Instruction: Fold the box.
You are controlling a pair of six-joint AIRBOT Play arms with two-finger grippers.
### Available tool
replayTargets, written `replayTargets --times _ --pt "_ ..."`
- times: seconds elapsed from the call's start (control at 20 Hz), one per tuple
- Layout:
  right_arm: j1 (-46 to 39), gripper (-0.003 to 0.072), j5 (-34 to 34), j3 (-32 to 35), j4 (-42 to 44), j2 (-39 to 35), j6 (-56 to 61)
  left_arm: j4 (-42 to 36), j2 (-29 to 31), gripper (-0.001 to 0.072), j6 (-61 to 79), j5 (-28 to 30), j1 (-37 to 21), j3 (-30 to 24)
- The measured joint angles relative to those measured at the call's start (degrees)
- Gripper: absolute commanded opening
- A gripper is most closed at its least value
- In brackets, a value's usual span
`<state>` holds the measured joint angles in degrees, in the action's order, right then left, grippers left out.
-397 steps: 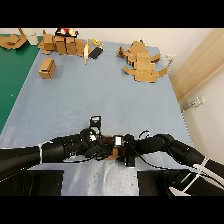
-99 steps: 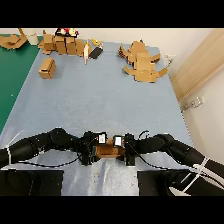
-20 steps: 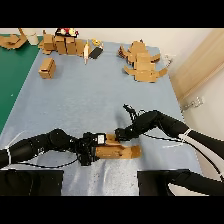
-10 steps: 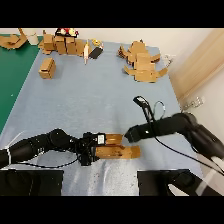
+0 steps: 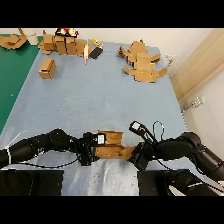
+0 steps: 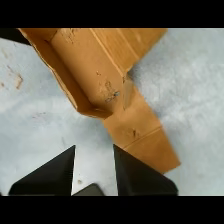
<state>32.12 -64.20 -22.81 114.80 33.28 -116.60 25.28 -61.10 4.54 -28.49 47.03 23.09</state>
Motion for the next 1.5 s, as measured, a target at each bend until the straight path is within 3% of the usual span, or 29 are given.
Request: replayTargets --times 0.05,0.25,0.45,0.5,0.55,0.85,0.95,1.2,1.3,1.5 --pt "0.1 0.052 1.4 0.4 -0.2 1.1 -3.1 0.0 0.0 0.0293 0.0 0.0 0.0 0.0" --pt "0.3 0.052 8.7 1.1 -1.0 5.6 -14.7 0.0 0.0 0.0293 0.0 0.0 0.0 0.0" --pt "0.4 0.0466 13.9 1.3 -0.9 8.4 -22.0 0.0 0.0 0.0293 0.0 0.0 0.0 0.0" --pt "0.4 0.0261 14.5 1.4 -0.6 8.7 -23.1 0.0 0.0 0.0293 0.0 0.0 0.0 0.0" --pt "0.3 0.0134 14.8 1.4 0.3 8.9 -24.1 0.0 0.0 0.0293 0.0 0.0 0.0 0.0" --pt "2.1 0.0135 15.5 1.4 5.4 9.4 -26.9 0.0 0.0 0.0293 0.2 -0.2 0.0 0.0" --pt "2.7 0.0179 15.9 1.4 5.7 9.5 -27.1 0.1 0.0 0.0293 0.2 -0.3 0.0 0.0" --pt "3.3 0.0185 15.9 1.4 -2.5 9.5 -26.3 0.0 0.0 0.0293 -0.1 -0.2 0.0 0.0" --pt "3.3 0.0382 16.0 1.4 -7.0 9.5 -25.0 0.0 0.0 0.0293 -0.1 -0.2 0.0 0.0" --pt "3.6 0.0419 15.7 1.2 -10.7 8.3 -23.8 0.0 0.0 0.0293 0.0 -0.1 0.0 0.0"
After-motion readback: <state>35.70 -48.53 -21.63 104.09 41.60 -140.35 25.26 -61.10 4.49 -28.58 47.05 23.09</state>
